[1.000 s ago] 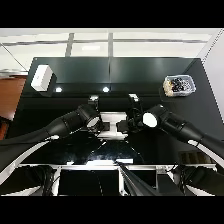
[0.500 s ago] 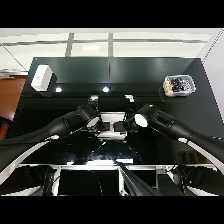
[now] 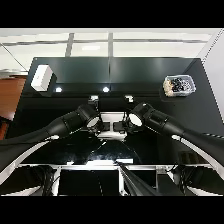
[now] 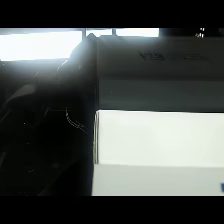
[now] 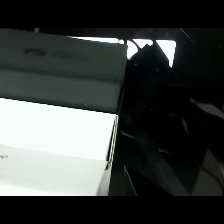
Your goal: Fold the box and place the chain.
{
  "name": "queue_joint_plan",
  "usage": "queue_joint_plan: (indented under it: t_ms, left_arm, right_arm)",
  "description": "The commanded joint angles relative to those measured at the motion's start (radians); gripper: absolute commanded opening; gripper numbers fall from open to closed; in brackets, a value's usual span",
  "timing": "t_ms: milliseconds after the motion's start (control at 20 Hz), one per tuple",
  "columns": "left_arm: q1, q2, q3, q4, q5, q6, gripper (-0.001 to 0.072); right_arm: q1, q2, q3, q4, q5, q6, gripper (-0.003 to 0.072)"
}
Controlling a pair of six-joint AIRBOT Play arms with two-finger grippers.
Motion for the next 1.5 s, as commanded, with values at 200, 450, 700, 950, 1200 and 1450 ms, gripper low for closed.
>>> queue_joint_plan:
  t_ms: [200,450,700,950,1200,1450]
  left_arm:
    - [0.000,0.000,0.000,0.000,-0.005,0.000,0.0031]
    - [0.000,0.000,0.000,0.000,-0.003,0.000,0.0031]
    - [0.000,0.000,0.000,0.000,-0.003,0.000,0.0031]
    - [0.000,0.000,0.000,0.000,-0.004,0.000,0.0031]
    - [0.000,0.000,0.000,0.000,-0.004,-0.001,0.0031]
    - [0.000,0.000,0.000,0.000,-0.004,-0.001,0.0031]
  right_arm:
    - [0.001,-0.060,0.077,-0.024,0.078,0.039,0.0310]
    - [0.006,-0.082,0.077,-0.024,0.086,0.060,0.0310]
    - [0.027,-0.108,0.077,-0.027,0.043,0.059,0.0310]
    - [0.023,-0.121,0.077,-0.042,0.058,0.060,0.0309]
    - [0.017,-0.123,0.077,-0.053,0.066,0.060,0.0309]
    - [0.017,-0.124,0.077,-0.053,0.066,0.060,0.0309]
